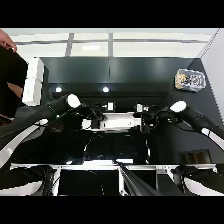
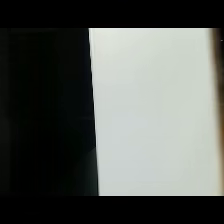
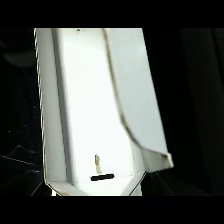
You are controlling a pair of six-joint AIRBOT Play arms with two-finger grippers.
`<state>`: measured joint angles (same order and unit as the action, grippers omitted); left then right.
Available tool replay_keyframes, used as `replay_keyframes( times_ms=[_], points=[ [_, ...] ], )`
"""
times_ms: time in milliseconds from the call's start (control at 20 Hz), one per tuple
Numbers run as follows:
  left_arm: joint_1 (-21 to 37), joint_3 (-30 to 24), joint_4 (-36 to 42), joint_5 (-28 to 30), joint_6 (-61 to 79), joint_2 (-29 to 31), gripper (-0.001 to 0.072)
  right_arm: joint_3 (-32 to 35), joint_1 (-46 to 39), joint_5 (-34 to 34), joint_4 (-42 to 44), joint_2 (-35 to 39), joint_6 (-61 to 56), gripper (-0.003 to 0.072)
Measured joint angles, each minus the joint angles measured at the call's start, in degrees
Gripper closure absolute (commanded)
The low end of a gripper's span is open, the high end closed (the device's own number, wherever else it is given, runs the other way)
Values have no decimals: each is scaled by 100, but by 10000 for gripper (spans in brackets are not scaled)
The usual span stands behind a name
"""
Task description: Fold the box and place the chain.
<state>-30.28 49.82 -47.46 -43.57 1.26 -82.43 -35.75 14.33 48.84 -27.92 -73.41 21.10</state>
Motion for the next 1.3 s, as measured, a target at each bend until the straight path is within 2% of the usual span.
replay_keyframes(
  times_ms=[1300],
  points=[
    [0, 0, -2, -2, -15, 0, 684, -101, 396, -479, -595, -380, -546, -19]
  ],
)
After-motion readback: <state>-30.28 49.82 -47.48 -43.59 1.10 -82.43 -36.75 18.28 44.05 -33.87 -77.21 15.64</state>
